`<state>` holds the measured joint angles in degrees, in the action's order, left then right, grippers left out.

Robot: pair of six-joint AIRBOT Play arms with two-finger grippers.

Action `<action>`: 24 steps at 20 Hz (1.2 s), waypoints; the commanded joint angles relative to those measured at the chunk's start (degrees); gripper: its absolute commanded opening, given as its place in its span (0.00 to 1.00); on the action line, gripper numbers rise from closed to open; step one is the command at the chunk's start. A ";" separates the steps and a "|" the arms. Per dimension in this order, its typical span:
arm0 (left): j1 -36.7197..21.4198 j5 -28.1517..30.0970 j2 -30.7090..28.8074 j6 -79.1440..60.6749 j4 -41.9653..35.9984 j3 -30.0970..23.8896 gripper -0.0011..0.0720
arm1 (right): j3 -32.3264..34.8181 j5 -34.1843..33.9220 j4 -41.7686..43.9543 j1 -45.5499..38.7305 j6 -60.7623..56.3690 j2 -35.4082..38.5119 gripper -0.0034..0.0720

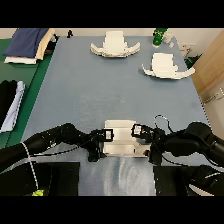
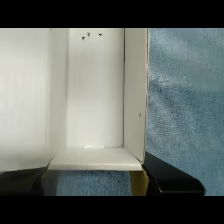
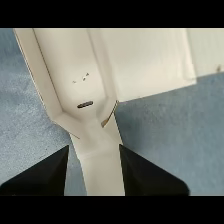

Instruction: Fold the box.

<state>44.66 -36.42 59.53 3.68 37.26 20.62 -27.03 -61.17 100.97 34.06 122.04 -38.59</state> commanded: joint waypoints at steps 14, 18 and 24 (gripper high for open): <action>-0.02 0.00 0.02 0.00 0.02 0.02 0.65 | 0.33 7.85 10.32 0.02 15.80 -4.92 0.42; -0.02 0.00 0.00 0.00 0.02 0.02 0.65 | 0.33 9.70 12.48 0.02 16.06 -5.03 0.32; -0.02 0.00 0.02 0.00 0.02 0.02 0.65 | 0.33 11.21 12.02 2.49 16.09 -7.52 0.65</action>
